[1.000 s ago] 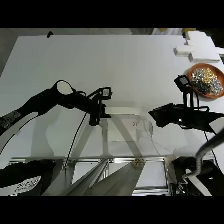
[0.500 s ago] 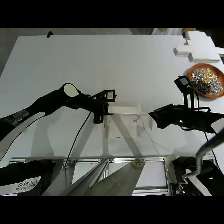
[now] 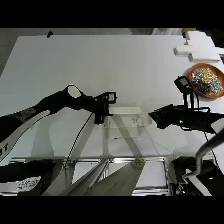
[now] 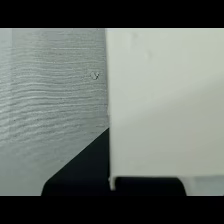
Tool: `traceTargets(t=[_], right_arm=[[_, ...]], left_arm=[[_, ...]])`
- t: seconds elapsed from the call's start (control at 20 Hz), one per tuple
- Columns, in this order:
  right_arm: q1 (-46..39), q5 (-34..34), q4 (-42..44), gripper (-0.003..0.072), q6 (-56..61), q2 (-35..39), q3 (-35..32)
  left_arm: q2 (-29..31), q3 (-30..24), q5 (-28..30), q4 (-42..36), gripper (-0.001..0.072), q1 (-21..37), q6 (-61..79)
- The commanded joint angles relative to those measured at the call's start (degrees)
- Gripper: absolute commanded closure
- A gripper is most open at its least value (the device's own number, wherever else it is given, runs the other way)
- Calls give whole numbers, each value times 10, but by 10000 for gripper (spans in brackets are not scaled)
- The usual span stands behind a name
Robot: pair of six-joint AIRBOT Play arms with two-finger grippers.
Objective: Fold the box and place the chain.
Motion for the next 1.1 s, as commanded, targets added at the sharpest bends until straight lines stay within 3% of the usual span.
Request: traceTargets(t=[0.0, 1.05], right_arm=[[0, 2, 0, 365, -1, 0, 0], [0, 2, -9, 365, -1, 0, 0]], left_arm=[[-5, 0, 7, -1, 700, 0, 2], [-5, 0, 9, -4, 697, 0, 30]])
